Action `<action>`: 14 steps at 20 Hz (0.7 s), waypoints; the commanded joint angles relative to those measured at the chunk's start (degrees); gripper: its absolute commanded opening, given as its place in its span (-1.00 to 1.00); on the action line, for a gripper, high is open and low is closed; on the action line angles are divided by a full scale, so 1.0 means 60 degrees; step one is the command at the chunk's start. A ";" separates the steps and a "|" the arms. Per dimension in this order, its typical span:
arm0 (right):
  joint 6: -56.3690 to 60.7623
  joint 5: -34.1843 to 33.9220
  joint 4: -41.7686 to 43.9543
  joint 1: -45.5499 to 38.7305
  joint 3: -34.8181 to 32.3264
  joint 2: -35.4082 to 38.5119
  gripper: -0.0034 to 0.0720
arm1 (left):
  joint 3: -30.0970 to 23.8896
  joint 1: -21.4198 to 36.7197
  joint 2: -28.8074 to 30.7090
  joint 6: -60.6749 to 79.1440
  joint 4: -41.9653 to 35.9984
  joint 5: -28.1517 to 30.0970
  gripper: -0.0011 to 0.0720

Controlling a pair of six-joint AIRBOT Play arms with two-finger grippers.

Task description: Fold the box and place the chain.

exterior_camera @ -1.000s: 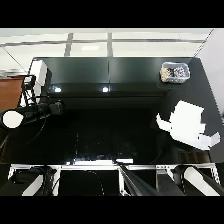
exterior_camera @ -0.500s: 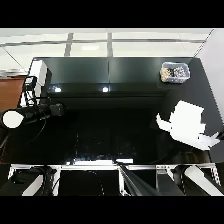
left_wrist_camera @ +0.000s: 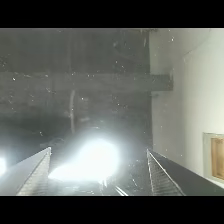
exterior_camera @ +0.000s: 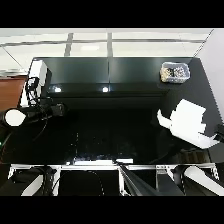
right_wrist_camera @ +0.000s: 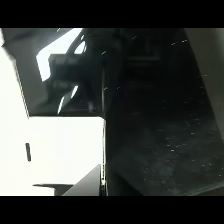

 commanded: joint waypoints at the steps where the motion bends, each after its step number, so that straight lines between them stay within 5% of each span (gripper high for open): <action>1: -0.1155 0.0291 0.1042 0.0087 -0.0007 0.0080 -0.88 | -0.0004 0.0000 -0.0295 0.0004 -0.0382 0.0011 0.96; 8: -0.1388 -0.0889 0.3956 0.2113 -0.0007 0.2058 -0.88 | 0.0000 -0.0004 -0.0426 0.0025 -0.0820 0.0004 0.96; 14: -0.1759 -0.1311 0.6441 0.5009 -0.0204 0.2648 -0.88 | 0.0011 -0.0004 -0.0492 0.1923 -0.3257 -0.0029 0.96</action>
